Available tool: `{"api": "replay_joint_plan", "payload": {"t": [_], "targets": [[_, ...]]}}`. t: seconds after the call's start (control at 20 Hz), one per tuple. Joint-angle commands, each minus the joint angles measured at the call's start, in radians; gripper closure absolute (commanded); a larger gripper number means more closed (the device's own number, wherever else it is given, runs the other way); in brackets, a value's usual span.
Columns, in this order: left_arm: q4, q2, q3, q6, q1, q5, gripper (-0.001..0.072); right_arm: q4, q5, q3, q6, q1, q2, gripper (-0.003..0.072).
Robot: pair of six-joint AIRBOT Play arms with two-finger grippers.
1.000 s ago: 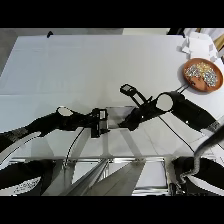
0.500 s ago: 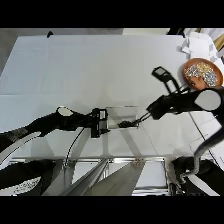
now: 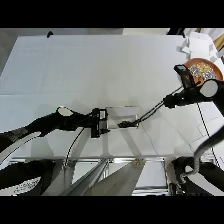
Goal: Fold the box and place the chain.
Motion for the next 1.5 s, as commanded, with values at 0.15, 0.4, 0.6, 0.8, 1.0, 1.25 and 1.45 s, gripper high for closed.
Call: {"api": "replay_joint_plan", "payload": {"t": [0.15,0.4,0.6,0.8,1.0,1.25,1.45], "targets": [[0.000,0.000,0.000,0.000,0.000,-0.001,0.0440,-0.025,-0.096,0.000,0.020,-0.010,-0.163,0.0448],[0.000,0.000,0.000,0.000,0.000,-0.001,0.0440,-0.025,-0.137,0.000,0.019,-0.010,-0.238,0.0449],[0.000,0.000,0.000,0.000,0.000,-0.001,0.0440,-0.025,-0.165,0.000,0.019,-0.008,-0.242,0.0452],[0.000,0.000,0.000,0.000,0.000,-0.001,0.0440,-0.025,-0.159,0.000,0.020,-0.001,-0.274,0.0483],[0.000,0.000,0.000,0.000,0.000,-0.002,0.0440,-0.029,-0.153,0.000,0.015,0.032,-0.271,0.0672],[0.000,0.000,0.000,0.000,0.000,-0.002,0.0440,-0.039,-0.118,0.000,0.015,0.045,-0.147,0.0672],[0.000,0.000,0.000,0.000,0.000,-0.001,0.0440,-0.011,-0.109,0.000,0.011,0.045,0.117,0.0671]]}}
